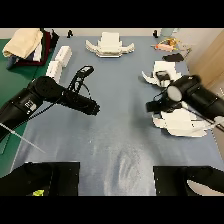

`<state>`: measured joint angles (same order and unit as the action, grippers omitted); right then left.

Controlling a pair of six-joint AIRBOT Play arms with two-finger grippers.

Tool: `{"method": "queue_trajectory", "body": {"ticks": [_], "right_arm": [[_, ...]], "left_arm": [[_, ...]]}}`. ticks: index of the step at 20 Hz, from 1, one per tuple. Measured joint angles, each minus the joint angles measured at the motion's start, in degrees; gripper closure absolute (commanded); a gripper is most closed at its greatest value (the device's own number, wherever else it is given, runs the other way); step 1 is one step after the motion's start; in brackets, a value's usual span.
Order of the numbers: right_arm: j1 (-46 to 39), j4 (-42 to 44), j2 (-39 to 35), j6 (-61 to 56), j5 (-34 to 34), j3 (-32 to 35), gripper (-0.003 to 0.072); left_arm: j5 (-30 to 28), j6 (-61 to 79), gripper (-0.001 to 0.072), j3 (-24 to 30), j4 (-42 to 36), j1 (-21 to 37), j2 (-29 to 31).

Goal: Fold the box.

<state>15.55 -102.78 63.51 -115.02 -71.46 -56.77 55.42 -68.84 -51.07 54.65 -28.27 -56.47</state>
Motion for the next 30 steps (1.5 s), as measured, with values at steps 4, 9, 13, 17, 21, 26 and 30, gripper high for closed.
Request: {"method": "queue_trajectory", "body": {"ticks": [4, 9, 13, 17, 21, 26, 30], "right_arm": [[-19.54, -3.87, 1.22, 7.52, -4.17, -6.82, 0.0202], [-44.72, 1.01, 7.52, 19.30, -7.98, -10.10, 0.0203], [-55.21, 4.70, 13.86, 25.68, -6.95, -11.30, 0.0203], [-58.88, 5.75, 19.47, 29.38, -6.14, -13.97, 0.0207], [-59.87, 7.50, 23.85, 34.05, -8.24, -15.76, 0.0284], [-60.15, 11.56, 26.53, 38.60, -13.64, -16.33, 0.0539], [-60.19, 17.57, 26.60, 39.76, -18.18, -16.28, 0.0685]], "left_arm": [[-0.55, -3.04, 0.0693, 0.00, 0.00, 0.00, 0.00], [-0.96, -4.28, 0.0695, 0.00, -0.02, 0.00, 0.00], [-1.57, -4.44, 0.0695, 0.00, 0.00, 0.00, 0.00], [-1.77, -4.48, 0.0695, 0.00, -0.02, 0.02, 0.00], [-1.70, -4.50, 0.0695, 0.00, -0.35, 0.00, 0.00], [-0.70, -4.68, 0.0695, 0.00, -0.72, 0.00, 0.00], [0.22, -4.68, 0.0695, 0.00, -0.83, 0.00, 0.00]]}}
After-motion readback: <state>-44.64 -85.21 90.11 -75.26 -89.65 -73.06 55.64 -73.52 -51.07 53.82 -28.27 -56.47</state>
